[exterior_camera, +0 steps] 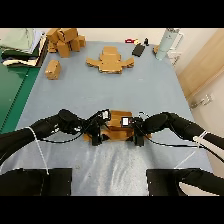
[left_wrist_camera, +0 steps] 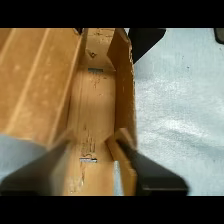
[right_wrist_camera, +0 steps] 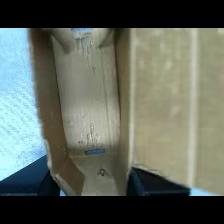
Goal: Fold the box.
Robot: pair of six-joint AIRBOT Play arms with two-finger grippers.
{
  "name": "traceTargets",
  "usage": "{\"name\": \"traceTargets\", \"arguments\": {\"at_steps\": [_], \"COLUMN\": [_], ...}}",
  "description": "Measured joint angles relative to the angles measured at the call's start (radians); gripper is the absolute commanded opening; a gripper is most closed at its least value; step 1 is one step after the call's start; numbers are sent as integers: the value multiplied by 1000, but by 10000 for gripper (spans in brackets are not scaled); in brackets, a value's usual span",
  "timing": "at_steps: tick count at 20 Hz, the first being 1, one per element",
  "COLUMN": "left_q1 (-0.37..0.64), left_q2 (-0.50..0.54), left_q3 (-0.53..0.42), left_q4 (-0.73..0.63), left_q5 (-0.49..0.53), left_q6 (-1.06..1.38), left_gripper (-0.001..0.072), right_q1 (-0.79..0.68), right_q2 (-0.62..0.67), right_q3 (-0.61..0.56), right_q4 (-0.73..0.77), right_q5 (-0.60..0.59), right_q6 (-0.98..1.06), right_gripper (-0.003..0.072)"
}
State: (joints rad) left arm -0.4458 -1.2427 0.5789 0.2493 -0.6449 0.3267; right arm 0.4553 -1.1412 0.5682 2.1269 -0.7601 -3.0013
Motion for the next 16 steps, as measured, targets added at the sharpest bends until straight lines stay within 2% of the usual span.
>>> {"name": "traceTargets", "arguments": {"at_steps": [3,4,5,6,7,12,16], "left_q1": [-3,-4,-5,-5,-5,2,34], "left_q2": [-6,-7,-8,-8,-5,73,194], "left_q3": [0,0,0,0,0,0,0], "left_q4": [-1,-1,0,2,22,237,459], "left_q5": [-3,-3,-2,5,14,37,22], "left_q6": [3,3,-1,-15,-32,-230,-559], "left_gripper": [609,583,415,100,14,14,13], "right_q1": [0,0,0,0,0,0,0], "right_q2": [0,0,0,0,0,0,0], "right_q3": [0,0,0,0,0,0,0], "right_q4": [0,0,-1,0,0,0,0], "right_q5": [0,0,0,0,0,0,0], "right_q6": [0,0,0,0,0,0,0], "right_gripper": [443,442,442,442,443,442,442]}}
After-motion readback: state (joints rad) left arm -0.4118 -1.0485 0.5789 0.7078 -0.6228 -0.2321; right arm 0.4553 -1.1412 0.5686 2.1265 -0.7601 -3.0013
